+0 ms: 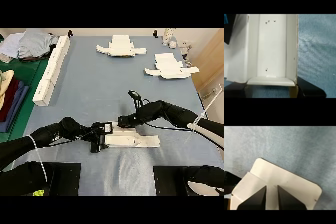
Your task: Fold the box.
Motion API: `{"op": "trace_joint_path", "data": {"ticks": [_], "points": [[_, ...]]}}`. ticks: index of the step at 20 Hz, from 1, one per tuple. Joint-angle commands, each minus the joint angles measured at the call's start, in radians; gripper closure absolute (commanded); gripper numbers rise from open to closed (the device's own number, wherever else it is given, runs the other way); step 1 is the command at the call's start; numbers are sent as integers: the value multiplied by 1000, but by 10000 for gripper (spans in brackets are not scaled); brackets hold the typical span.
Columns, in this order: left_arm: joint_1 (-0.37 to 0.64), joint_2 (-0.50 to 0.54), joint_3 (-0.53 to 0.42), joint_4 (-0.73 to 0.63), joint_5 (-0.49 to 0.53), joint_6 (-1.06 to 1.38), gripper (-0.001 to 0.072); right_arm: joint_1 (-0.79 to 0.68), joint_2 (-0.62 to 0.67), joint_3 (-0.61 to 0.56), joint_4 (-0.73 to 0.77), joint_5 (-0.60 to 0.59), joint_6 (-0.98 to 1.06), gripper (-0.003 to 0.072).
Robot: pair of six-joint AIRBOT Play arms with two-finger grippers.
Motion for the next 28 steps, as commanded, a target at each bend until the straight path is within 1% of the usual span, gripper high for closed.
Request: {"op": "trace_joint_path", "data": {"ticks": [1,5,8,9,11,13,14,15,16,17,18,20,22,24,25,28], "points": [[0,0,0,1,0,-1,238,-2,55,17,-6,-30,-1,472],[0,0,0,1,0,-1,238,-11,235,48,-122,-152,-8,472],[0,0,0,1,0,-1,238,-11,385,47,-243,-308,-64,472],[0,0,0,0,0,-1,238,-11,425,47,-273,-375,-99,472],[0,0,0,1,0,-1,238,-10,489,27,-285,-499,-211,471],[0,0,0,1,0,-1,238,-11,545,-34,-305,-565,-303,469],[0,0,0,1,0,-1,238,-11,566,-72,-312,-570,-345,377],[0,0,0,1,0,-1,238,-11,582,-113,-333,-562,-394,238],[0,0,0,1,0,-1,238,-11,588,-149,-371,-543,-465,159],[0,0,0,1,0,-1,238,-11,588,-180,-412,-513,-532,53],[0,0,1,1,0,-1,238,-11,584,-211,-457,-463,-591,-13],[0,0,0,1,0,-1,238,-11,566,-258,-512,-336,-671,-19],[0,0,1,1,0,-1,238,-11,533,-282,-496,-230,-729,-19],[0,0,0,1,0,-1,238,-11,486,-283,-439,-165,-804,-17],[0,0,0,1,0,-1,238,-10,468,-283,-411,-143,-843,-3],[0,0,0,1,0,-1,238,-9,448,-283,-355,-124,-908,5]]}}
